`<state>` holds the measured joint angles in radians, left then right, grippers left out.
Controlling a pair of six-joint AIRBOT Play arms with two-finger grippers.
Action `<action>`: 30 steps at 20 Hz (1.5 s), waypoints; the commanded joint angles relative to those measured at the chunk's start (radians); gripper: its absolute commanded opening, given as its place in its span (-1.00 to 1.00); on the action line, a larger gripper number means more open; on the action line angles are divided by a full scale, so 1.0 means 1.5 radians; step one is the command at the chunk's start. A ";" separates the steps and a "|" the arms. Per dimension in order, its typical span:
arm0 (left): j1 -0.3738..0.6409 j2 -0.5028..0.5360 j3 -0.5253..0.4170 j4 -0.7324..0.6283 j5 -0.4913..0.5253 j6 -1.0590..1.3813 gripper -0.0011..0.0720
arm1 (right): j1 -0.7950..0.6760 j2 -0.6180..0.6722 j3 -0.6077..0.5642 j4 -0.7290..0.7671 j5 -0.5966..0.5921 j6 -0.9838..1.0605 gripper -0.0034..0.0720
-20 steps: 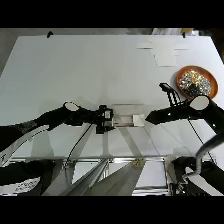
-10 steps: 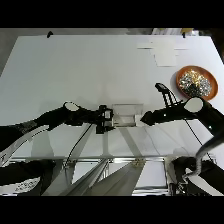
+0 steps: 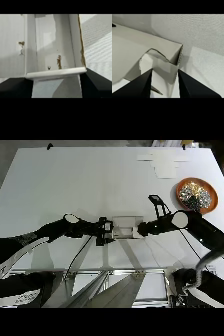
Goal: Fold the box and place the chain.
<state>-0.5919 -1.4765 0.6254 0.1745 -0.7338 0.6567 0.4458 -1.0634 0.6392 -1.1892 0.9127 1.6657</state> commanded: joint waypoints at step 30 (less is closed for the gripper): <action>0.000 0.001 0.000 -0.001 0.000 0.001 -0.78 | 0.138 -0.157 0.093 -0.230 0.033 0.288 -0.87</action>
<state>-0.5919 -1.4765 0.6254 0.1696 -0.7341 0.6552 0.6525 -1.2991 0.7780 -1.5345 0.9585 2.1033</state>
